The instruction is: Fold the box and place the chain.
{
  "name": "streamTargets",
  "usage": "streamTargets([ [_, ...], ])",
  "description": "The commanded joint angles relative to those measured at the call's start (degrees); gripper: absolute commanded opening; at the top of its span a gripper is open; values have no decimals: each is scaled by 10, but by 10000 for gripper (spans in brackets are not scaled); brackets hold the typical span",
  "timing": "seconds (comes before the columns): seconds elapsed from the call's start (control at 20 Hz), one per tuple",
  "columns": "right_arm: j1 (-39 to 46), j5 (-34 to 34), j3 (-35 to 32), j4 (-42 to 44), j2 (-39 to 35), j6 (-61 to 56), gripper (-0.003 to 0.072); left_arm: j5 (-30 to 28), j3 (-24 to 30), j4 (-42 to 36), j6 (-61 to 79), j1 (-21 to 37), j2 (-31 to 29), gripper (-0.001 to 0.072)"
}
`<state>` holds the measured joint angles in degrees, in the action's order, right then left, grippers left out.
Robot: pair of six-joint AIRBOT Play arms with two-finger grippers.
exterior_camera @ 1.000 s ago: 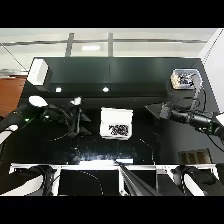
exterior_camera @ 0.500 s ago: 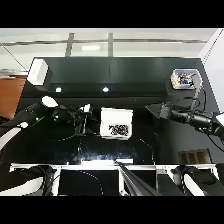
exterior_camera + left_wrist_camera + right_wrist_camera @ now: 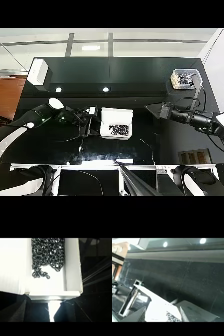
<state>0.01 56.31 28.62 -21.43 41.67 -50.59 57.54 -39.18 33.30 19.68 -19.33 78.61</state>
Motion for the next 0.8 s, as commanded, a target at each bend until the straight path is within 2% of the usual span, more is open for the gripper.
streamTargets([
  [0.0,0,0,0,0,0,0,515,-3,-1,-4,-4,-7,2,698],
  [0.75,0,0,0,0,0,0,515,-14,-3,-5,-37,-42,4,700],
])
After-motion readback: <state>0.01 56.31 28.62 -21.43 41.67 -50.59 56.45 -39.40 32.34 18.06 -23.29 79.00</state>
